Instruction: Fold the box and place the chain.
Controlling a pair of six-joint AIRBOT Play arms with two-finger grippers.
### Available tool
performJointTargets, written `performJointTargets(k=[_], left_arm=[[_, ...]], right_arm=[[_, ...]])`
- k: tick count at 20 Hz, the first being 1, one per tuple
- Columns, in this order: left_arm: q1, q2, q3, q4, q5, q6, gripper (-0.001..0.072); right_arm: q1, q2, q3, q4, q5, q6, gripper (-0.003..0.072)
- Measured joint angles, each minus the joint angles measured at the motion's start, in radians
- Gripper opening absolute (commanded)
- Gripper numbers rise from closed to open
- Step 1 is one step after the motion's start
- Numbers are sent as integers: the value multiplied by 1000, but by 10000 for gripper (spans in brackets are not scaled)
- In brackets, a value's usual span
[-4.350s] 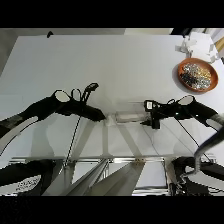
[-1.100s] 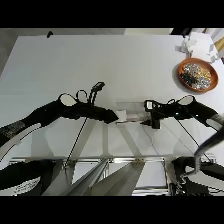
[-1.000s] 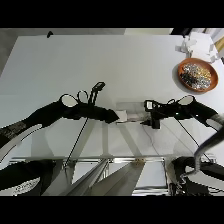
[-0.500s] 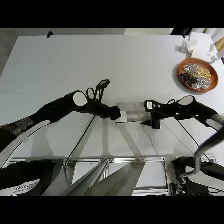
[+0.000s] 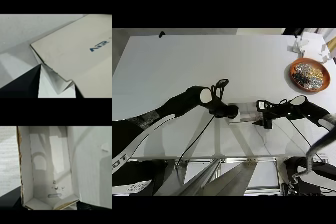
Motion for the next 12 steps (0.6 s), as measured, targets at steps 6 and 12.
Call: performJointTargets(k=[6,12], left_arm=[[-36,-69,125,120,-104,-199,444],[-45,-129,213,198,-192,-373,432]], right_arm=[[0,0,0,0,0,0,410],[0,0,0,0,0,0,410]])
